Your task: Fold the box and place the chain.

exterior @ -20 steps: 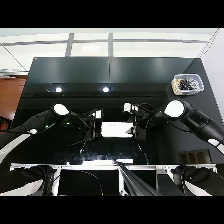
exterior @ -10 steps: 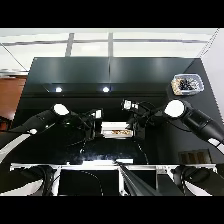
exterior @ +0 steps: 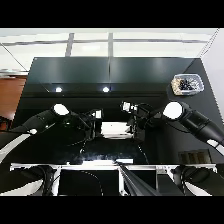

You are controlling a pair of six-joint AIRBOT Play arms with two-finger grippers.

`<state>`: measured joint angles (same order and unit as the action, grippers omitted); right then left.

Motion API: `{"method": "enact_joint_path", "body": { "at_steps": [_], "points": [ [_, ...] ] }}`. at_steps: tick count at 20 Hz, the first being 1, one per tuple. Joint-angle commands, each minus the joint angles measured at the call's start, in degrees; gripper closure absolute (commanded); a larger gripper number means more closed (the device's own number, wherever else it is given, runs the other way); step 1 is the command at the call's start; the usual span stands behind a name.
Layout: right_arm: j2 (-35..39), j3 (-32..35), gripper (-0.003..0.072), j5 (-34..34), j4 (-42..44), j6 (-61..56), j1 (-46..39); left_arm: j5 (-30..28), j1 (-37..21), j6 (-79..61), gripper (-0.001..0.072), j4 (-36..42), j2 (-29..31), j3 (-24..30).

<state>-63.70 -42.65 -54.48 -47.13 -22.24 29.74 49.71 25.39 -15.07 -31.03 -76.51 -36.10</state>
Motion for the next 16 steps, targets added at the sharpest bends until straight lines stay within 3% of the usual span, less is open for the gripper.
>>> {"method": "enact_joint_path", "body": {
  "at_steps": [1, 12, 16],
  "points": [
    [0.0, 0.0, 0.0365, -0.1, 0.1, -0.3, 0.4, -0.1, 0.0, 0.0, 0.0248, 0.0, 0.0, 0.0],
    [-1.1, 2.1, 0.0371, 2.4, 0.6, -0.3, 0.4, -0.1, 0.0, 0.0, 0.0247, 0.0, 0.0, 0.0],
    [1.1, -0.1, 0.0371, -1.5, 0.3, -7.6, -0.5, 0.0, 0.0, 0.0, 0.0248, 0.0, 0.0, 0.0]
  ]
}}
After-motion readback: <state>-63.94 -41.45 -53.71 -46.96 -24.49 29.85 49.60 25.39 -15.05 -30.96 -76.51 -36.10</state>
